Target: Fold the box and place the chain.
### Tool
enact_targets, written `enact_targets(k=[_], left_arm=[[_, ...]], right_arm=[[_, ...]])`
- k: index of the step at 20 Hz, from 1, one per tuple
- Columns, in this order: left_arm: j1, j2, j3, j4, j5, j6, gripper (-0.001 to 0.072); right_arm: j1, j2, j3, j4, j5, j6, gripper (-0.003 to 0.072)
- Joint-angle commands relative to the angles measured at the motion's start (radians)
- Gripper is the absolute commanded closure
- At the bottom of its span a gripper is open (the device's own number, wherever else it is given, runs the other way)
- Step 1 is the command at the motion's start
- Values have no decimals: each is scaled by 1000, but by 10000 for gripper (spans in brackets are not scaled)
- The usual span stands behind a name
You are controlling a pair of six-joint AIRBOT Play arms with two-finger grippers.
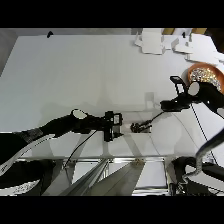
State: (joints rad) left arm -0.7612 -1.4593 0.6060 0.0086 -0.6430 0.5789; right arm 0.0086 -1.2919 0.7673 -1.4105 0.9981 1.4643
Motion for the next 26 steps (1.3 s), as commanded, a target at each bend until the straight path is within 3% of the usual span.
enact_targets(k=[1,3,6,9,16,21,26], left_arm=[[-1,0,0,0,0,0,501],[-1,0,0,0,0,0,501],[-1,0,0,0,0,0,501],[-1,0,0,0,0,0,501],[-1,0,0,0,0,0,501],[-1,0,0,0,0,0,501],[-1,0,0,0,0,0,501]], right_arm=[[0,-23,-1,-5,-5,24,513],[3,-36,-1,-3,14,24,524],[27,-34,-1,-5,61,18,668],[81,20,-1,-12,106,3,668],[237,422,-1,22,303,2,669],[314,689,-1,262,322,2,668],[314,736,-1,479,282,-14,669]])
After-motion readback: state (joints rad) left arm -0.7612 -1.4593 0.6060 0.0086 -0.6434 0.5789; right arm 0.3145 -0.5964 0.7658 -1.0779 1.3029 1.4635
